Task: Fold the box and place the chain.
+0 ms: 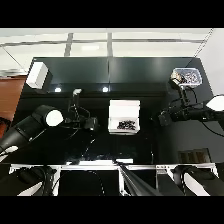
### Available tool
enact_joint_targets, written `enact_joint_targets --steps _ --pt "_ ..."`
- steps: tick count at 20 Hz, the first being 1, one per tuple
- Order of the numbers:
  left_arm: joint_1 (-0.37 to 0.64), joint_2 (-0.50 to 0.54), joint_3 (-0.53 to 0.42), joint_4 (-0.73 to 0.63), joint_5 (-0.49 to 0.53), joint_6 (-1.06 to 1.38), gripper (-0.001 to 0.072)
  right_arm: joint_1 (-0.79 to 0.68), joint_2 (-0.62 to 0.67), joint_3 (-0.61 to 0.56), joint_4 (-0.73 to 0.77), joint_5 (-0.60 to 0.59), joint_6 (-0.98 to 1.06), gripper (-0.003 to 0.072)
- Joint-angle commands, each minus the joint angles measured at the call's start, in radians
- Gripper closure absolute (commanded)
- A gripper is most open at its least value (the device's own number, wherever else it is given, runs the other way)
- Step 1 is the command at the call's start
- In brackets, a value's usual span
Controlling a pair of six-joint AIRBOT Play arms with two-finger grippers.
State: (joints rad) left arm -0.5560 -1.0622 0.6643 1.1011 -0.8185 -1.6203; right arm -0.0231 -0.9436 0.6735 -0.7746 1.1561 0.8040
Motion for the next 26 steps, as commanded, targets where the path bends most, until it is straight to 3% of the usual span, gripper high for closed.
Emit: enact_joint_targets --steps 1,3,5,8,15,26 --pt "0.039 -0.039 -0.081 -0.45 0.071 0.974 -0.0008 0.0 0.001 0.0 -0.003 -0.016 0.001 0.0399" --pt "0.022 -0.049 -0.08 -0.443 0.107 1.32 -0.0008 0.0 0.001 0.0 -0.002 -0.019 0.004 0.0399" --pt "0.007 -0.066 -0.058 -0.349 0.081 1.555 -0.0004 0.0 0.001 0.0 -0.002 -0.019 0.007 0.0399" --pt "0.057 -0.173 0.015 -0.358 -0.039 1.578 -0.0005 0.0 0.001 0.0 -0.002 -0.019 0.015 0.0399" --pt "0.102 -0.314 0.046 -0.587 -0.024 1.841 -0.0005 0.0 0.001 0.0 -0.002 -0.02 0.031 0.0399" --pt "0.109 -0.349 0.047 -0.642 -0.027 1.884 -0.0005 0.0 0.0 0.0 -0.003 -0.038 0.037 0.0399"
